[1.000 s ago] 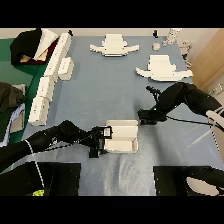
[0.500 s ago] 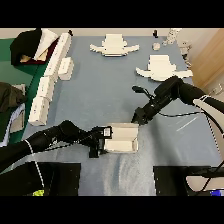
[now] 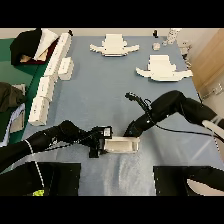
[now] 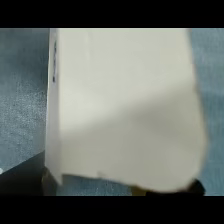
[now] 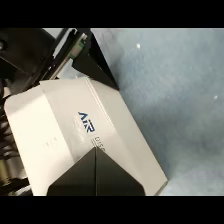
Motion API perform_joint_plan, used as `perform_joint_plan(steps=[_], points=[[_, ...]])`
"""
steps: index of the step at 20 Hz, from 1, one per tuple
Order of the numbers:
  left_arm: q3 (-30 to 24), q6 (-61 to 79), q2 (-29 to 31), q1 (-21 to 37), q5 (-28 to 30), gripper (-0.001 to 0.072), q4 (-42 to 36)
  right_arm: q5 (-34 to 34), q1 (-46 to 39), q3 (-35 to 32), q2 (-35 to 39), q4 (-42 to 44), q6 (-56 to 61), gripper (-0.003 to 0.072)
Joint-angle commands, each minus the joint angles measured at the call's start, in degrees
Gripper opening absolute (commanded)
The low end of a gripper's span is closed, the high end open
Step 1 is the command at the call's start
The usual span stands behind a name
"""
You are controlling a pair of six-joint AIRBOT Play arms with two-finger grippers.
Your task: Fold the box.
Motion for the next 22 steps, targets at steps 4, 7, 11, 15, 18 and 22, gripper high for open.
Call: perform_joint_plan(steps=[4,7,11,15,18,22], points=[[0.0,0.0,0.0,0.0,0.0,0.0454,0.0,30.3,12.4,-17.2,21.1,-0.5,-10.6,0.0003],[0.0,0.0,0.0,0.0,0.0,0.0455,0.0,36.6,17.7,-21.3,25.1,-1.7,-13.4,0.0004],[0.0,0.0,0.0,0.0,0.0,0.0455,0.0,38.2,22.6,-22.8,24.7,-9.1,-14.1,0.0015],[0.0,0.0,0.0,0.0,0.0,0.0454,0.0,39.3,24.6,-21.5,25.0,-10.3,-19.4,0.0403],[0.0,0.0,0.0,0.0,0.0,0.0455,0.0,38.5,25.4,-21.5,24.2,-10.6,-24.7,0.0464],[0.0,0.0,0.0,0.0,0.0,0.0455,0.0,38.8,25.8,-21.5,21.6,-10.8,-28.4,0.0552]])
